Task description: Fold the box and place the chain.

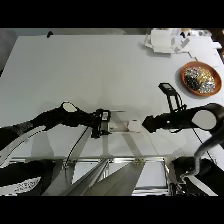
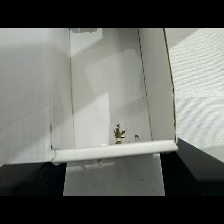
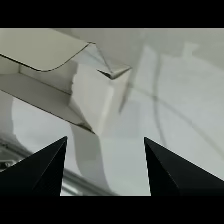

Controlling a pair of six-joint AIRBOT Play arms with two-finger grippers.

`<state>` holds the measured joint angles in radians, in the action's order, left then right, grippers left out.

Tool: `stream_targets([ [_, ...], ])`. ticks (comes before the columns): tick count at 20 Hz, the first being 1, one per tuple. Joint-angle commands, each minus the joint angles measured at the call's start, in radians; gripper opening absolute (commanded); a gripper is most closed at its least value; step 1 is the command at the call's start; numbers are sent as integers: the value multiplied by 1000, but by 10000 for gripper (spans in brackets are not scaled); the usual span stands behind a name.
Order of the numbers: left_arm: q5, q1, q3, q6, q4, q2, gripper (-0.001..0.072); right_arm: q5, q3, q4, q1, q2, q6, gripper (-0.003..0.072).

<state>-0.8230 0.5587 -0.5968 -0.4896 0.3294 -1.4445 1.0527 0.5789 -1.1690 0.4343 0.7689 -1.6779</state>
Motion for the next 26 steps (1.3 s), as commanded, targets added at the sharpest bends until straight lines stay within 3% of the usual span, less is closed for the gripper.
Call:
stream_targets([
  [1,-3,0,0,0,0,1,150,-200,-97,74,42,42,-2,528],
  [7,-4,0,0,0,0,1,149,-245,16,-50,211,325,-118,522],
  [13,-4,0,0,0,0,1,150,-307,25,-169,266,346,-306,495],
  [18,-4,0,0,0,0,1,150,-169,118,-296,298,444,-415,494],
  [24,-4,0,0,0,0,1,150,-61,159,-328,308,478,-525,452],
  [26,-4,0,0,0,0,1,150,-58,160,-328,309,478,-529,385],
])
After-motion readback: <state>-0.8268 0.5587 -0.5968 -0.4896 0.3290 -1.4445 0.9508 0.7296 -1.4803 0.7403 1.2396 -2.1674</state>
